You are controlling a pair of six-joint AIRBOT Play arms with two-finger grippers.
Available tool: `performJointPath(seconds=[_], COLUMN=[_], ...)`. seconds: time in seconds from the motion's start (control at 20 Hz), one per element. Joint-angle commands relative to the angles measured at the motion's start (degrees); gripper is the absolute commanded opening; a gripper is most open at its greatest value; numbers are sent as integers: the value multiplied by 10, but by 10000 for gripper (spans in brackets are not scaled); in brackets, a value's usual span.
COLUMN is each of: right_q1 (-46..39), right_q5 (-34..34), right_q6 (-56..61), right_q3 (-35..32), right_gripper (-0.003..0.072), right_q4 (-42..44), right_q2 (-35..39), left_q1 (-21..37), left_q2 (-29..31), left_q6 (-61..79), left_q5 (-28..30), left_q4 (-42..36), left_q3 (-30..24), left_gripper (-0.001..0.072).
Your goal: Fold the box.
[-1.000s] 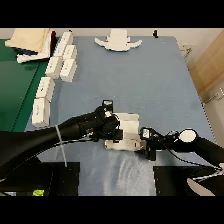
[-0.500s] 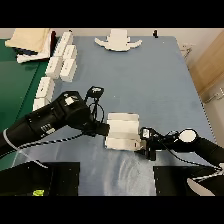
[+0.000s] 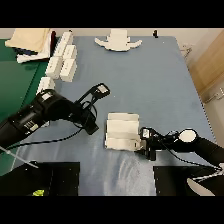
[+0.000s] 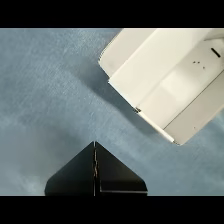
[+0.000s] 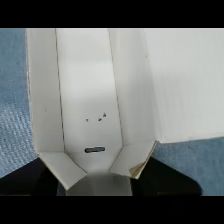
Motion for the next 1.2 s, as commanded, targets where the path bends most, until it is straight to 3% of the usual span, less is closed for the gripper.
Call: performJointPath(seconds=[0.0,0.1,0.3,0.55,0.7,1.15], right_q1=[0,0,0,0,0,0], right_q5=[0,0,0,0,0,0], right_q6=[0,0,0,0,0,0], right_q3=[0,0,0,0,0,0], right_gripper=[595,595,595,595,595,595], right_q4=[0,0,0,0,0,0], right_q2=[0,0,0,0,0,0], left_q1=[117,169,189,154,151,151], left_q2=[61,68,20,-72,-108,-111], left_q6=[422,584,727,897,935,935], left_q5=[68,80,116,151,149,123], left_q4=[-203,-301,-450,-552,-568,-570], left_q3=[-111,-170,-245,-256,-256,-255], left_gripper=[18,692,707,708,707,708])
